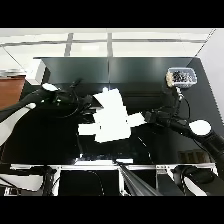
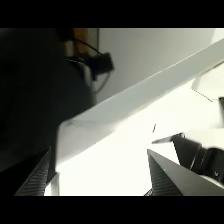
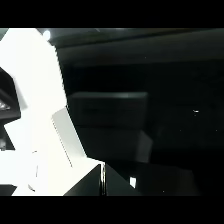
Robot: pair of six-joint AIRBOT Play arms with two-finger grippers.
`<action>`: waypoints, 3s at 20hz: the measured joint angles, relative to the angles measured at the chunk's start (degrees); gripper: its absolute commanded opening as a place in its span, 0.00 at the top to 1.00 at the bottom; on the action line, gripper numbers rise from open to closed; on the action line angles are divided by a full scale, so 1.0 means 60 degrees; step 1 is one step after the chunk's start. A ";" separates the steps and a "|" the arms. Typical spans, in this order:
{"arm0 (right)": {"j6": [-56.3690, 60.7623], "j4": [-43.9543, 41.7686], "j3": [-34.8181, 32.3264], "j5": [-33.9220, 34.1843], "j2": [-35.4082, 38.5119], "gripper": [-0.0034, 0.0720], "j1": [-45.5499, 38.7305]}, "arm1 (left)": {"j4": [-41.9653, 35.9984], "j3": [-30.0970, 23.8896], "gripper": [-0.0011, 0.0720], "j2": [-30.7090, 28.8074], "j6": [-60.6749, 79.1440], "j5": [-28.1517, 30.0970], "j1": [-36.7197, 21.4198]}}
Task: Fold the box and place the chain.
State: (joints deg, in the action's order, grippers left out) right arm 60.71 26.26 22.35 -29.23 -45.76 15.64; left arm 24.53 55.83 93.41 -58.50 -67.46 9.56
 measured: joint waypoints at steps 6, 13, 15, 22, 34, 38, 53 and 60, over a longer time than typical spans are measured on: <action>0.0011 0.0055 -0.0011 -0.0149 0.0007 0.93 0.0025 | 0.0226 0.1300 0.25 0.1399 0.2025 -0.2667 0.0372; 0.0011 0.0076 -0.0011 -0.0240 0.0007 0.93 0.0025 | 0.1861 0.2113 0.68 0.1800 0.3111 -0.3603 0.1089; 0.0011 0.0084 -0.0011 -0.0255 0.0007 0.93 0.0025 | 0.2055 0.2277 0.68 0.1821 0.3249 -0.3632 0.1129; 0.0025 0.0375 -0.0011 -0.0408 0.0007 0.93 0.0025 | 0.2160 0.2444 0.82 0.1854 0.3235 -0.3628 0.0914; -0.0026 0.3504 0.1377 -0.0645 0.0153 0.02 -0.0594 | 0.1836 0.2382 0.96 0.1384 0.2881 -0.4135 0.0790; -0.0215 0.5464 0.2095 -0.0871 0.0182 0.02 -0.0754 | 0.1803 0.1177 0.95 -0.0521 0.3574 -0.2641 0.1137; -0.2550 0.5278 0.1861 -0.3169 0.0146 0.02 -0.0790 | 0.3100 -0.1246 0.95 -0.2051 0.9577 0.2328 0.2889; -0.6291 0.5020 0.1435 -0.3712 -0.0171 0.02 0.0382 | 0.3235 -0.1220 0.95 -0.1716 0.9504 0.2619 0.3009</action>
State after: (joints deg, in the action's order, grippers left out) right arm 22.96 56.38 30.96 -51.51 -46.78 17.93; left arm 43.94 48.51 83.11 -1.48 -51.75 27.62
